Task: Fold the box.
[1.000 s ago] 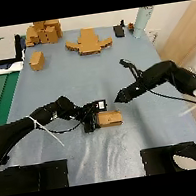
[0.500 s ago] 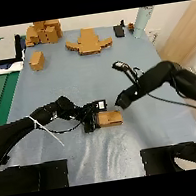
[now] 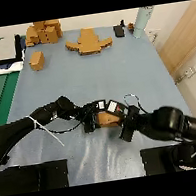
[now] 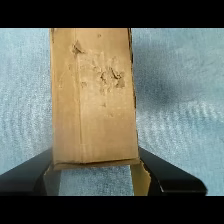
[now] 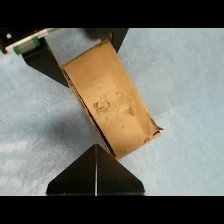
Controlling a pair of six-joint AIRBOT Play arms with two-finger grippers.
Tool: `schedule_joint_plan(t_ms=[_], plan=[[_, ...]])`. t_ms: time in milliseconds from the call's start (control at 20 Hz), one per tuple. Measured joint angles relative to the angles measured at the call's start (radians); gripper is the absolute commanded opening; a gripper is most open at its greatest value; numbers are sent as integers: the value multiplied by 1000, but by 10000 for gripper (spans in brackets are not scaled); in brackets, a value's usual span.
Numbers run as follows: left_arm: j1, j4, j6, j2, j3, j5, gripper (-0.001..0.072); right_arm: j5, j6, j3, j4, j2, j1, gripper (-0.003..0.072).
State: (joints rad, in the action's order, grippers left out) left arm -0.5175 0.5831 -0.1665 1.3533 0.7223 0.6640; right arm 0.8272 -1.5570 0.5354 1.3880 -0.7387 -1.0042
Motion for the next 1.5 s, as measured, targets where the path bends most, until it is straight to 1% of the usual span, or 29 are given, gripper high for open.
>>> schedule_joint_plan(t_ms=[200,400,500,700,950,1500], plan=[[0,0,0,0,0,0,458,-72,172,-53,-238,20,-136,3],[0,0,0,0,0,0,458,-148,233,-81,-390,23,-181,3],[0,0,0,0,0,0,458,-167,246,-87,-433,11,-189,3],[0,0,0,0,0,0,458,-206,257,-91,-472,-31,-196,3],[0,0,0,0,0,0,458,-245,262,-92,-487,-74,-198,3],[0,0,0,0,0,0,458,-282,264,-90,-507,-101,-198,4]])
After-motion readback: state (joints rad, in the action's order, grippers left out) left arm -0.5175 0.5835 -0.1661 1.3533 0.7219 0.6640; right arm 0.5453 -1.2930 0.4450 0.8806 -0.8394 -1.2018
